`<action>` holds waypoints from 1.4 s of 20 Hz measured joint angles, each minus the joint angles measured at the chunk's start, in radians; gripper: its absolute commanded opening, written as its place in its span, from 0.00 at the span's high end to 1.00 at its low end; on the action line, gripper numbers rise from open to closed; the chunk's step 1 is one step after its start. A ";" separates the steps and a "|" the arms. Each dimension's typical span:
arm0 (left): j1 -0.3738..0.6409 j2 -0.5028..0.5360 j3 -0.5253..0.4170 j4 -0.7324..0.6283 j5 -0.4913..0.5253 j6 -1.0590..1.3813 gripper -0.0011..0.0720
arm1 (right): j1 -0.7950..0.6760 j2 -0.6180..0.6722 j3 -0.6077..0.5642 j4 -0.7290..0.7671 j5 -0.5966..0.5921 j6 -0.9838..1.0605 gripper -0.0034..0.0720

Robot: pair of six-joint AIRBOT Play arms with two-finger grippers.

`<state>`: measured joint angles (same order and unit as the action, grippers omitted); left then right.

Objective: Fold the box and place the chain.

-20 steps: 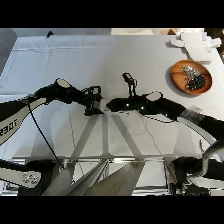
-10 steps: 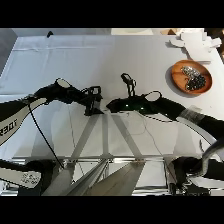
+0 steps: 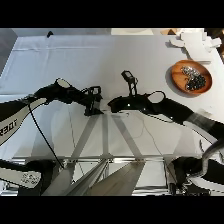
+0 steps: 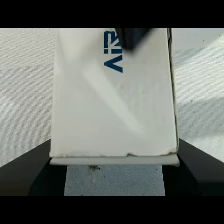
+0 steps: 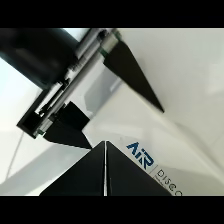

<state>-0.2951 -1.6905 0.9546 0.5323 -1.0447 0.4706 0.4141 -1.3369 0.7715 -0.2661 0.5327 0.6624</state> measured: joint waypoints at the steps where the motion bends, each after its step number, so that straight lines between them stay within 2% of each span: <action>1: 0.000 0.000 0.000 0.000 0.000 0.000 0.55 | -0.003 0.033 0.000 -0.023 -0.001 0.014 0.94; 4: 0.000 0.000 0.000 0.000 0.000 0.000 0.55 | -0.048 0.140 0.000 -0.171 0.003 0.137 0.94; 7: 0.000 0.000 0.000 0.000 0.000 0.000 0.55 | -0.151 0.248 0.001 -0.433 0.073 0.329 0.94; 11: 0.000 0.000 0.000 0.000 0.000 0.000 0.55 | -0.341 0.349 0.001 -0.872 0.255 0.620 0.94; 14: 0.000 0.000 0.000 0.000 0.000 0.000 0.55 | -0.472 0.375 0.000 -1.088 0.400 0.773 0.94; 17: 0.000 0.000 0.000 0.000 0.000 0.000 0.55 | -0.560 0.385 0.000 -1.188 0.506 0.849 0.94; 20: 0.000 0.000 0.000 0.000 0.000 0.000 0.55 | -0.595 0.389 0.000 -1.226 0.558 0.882 0.93; 26: 0.000 0.000 0.000 0.000 0.000 0.000 0.55 | -0.614 0.391 0.000 -1.246 0.555 0.901 0.93; 27: 0.000 0.000 0.000 0.000 0.000 0.000 0.60 | -0.615 0.391 0.000 -1.246 0.550 0.902 0.93; 28: -0.001 0.000 0.000 0.000 -0.001 0.000 0.91 | -0.616 0.391 0.000 -1.246 0.544 0.903 0.93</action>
<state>-0.2962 -1.6905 0.9546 0.5320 -1.0454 0.4709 -0.2016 -0.9463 0.7719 -1.5120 1.0767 1.5658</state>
